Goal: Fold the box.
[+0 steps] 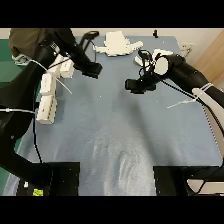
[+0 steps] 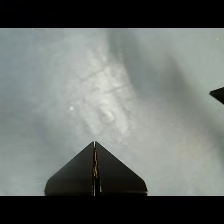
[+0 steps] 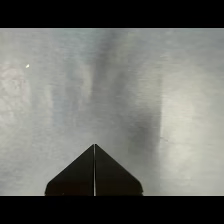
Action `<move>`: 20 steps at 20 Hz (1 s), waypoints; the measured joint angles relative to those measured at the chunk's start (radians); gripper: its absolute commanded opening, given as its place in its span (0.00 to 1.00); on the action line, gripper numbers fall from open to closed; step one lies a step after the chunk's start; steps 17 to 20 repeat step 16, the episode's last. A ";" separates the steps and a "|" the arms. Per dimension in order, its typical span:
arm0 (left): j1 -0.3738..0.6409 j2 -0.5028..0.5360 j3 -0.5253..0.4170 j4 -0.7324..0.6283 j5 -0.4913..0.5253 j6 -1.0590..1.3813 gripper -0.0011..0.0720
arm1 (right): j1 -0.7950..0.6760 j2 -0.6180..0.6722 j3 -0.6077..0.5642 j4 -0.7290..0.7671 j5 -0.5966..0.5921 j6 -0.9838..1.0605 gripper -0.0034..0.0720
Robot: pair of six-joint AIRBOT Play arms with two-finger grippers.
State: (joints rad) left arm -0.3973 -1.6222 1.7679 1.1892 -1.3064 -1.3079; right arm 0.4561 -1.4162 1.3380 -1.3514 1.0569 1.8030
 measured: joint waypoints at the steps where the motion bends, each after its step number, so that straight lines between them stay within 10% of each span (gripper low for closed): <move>1: -0.036 0.013 -0.037 0.023 0.024 -0.024 0.03 | 0.001 -0.013 0.014 0.016 0.015 -0.008 0.05; 11: -0.192 0.323 -0.587 0.088 0.294 -0.206 0.04 | 0.003 -0.046 0.051 0.069 0.089 -0.031 0.05; 20: -0.200 0.392 -0.674 0.088 0.313 -0.238 0.04 | 0.003 -0.047 0.051 0.072 0.093 -0.031 0.05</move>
